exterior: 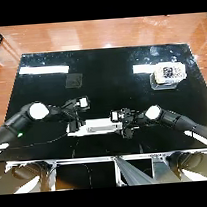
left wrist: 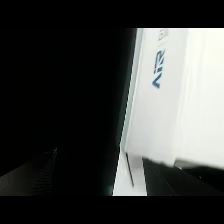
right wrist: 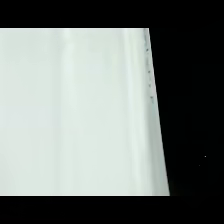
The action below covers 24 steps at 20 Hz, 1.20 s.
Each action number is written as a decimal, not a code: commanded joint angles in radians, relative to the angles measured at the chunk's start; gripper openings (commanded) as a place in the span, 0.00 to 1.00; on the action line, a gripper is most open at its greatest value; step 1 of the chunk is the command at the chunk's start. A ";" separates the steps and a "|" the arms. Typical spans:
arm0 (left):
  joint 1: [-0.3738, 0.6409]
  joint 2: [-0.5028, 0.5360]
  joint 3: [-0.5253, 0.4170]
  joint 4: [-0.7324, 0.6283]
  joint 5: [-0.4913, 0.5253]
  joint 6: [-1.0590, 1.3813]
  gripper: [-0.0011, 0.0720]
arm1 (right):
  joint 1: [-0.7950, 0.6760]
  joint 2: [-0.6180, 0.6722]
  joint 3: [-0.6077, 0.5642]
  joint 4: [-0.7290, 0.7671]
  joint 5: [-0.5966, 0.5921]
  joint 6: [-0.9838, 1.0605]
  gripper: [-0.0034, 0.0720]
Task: Fold the box and place the chain.
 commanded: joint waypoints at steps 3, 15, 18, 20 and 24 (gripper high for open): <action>0.065 0.154 0.001 0.175 -0.135 -0.187 0.88 | 0.000 -0.001 0.000 0.000 0.000 0.000 0.59; 0.002 0.288 -0.035 -0.190 -0.394 -0.555 0.04 | 0.000 -0.001 0.000 0.000 0.000 0.000 0.45; -0.087 0.287 -0.082 -0.188 -0.145 -0.555 0.04 | 0.000 -0.001 0.000 0.000 0.000 0.000 0.45; -0.113 0.286 -0.118 -0.189 -0.015 -0.557 0.04 | 0.000 -0.001 0.000 0.000 0.000 0.000 0.45; -0.119 0.249 -0.145 -0.189 0.058 -0.558 0.04 | 0.000 -0.001 0.000 0.000 0.000 0.000 0.45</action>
